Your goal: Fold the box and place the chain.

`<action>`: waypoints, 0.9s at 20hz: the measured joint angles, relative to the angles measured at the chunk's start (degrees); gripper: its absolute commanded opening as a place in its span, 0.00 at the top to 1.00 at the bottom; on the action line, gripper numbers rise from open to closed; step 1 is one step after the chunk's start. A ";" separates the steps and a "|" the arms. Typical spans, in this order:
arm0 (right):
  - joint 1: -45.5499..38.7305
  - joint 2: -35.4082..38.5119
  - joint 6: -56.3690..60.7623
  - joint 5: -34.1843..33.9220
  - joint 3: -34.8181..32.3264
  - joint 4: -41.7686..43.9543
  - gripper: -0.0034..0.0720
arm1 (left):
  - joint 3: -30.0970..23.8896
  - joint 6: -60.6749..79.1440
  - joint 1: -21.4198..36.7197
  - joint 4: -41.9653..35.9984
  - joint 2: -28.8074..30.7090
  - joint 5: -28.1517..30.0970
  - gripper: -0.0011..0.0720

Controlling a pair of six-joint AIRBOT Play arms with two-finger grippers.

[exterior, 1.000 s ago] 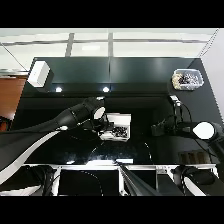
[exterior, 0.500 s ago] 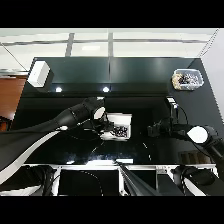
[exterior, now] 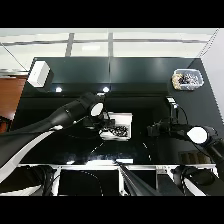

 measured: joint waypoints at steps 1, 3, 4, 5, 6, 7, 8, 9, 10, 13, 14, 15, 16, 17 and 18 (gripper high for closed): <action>0.00 0.00 0.00 0.00 0.00 -0.09 0.93 | 0.22 1.95 0.00 0.15 1.49 -0.24 0.55; 0.00 0.00 0.02 0.15 0.00 -0.20 0.93 | 0.44 6.40 0.74 0.42 5.38 -1.40 0.55; 0.00 0.00 0.07 0.44 0.00 -0.22 0.93 | 0.52 8.94 1.49 0.72 7.69 -1.68 0.55; 0.00 0.00 0.20 0.74 0.00 -0.22 0.93 | 0.48 11.78 2.43 0.92 10.19 -2.75 0.55; 0.00 0.00 0.26 1.14 0.00 -0.24 0.93 | 0.13 14.45 3.48 1.01 12.63 -3.96 0.53; 0.00 0.00 0.26 1.46 0.00 -0.26 0.93 | -0.61 16.72 4.76 1.01 15.28 -4.46 0.33; 0.00 0.00 0.28 1.75 0.00 -0.28 0.93 | -1.97 18.49 6.51 0.81 18.38 -4.24 0.22; 0.00 0.00 0.44 1.90 0.00 -0.28 0.93 | -4.07 19.69 8.55 0.11 21.59 -2.97 0.22; 0.00 0.00 0.44 2.08 0.00 -0.28 0.93 | -6.67 20.70 10.75 -1.01 24.63 -0.66 0.22; 0.00 0.00 0.44 2.23 0.00 -0.33 0.93 | -17.14 26.23 19.96 -8.31 32.41 5.81 0.22; 0.00 0.00 0.44 2.19 0.00 -0.33 0.93 | -20.70 29.92 23.41 -12.35 33.86 6.88 0.22; 0.00 0.00 0.44 2.14 0.00 -0.37 0.93 | -24.20 34.84 26.80 -17.16 34.91 7.87 0.22; 0.00 0.00 0.44 2.12 0.00 -0.37 0.93 | -27.69 41.99 30.23 -23.71 35.69 8.00 0.22; 0.00 0.00 0.44 2.08 0.00 -0.39 0.93 | -30.58 50.07 32.96 -29.94 36.20 8.07 0.18; 0.00 0.00 0.44 2.05 0.00 -0.39 0.93 | -33.31 59.21 35.28 -36.20 36.57 7.98 0.01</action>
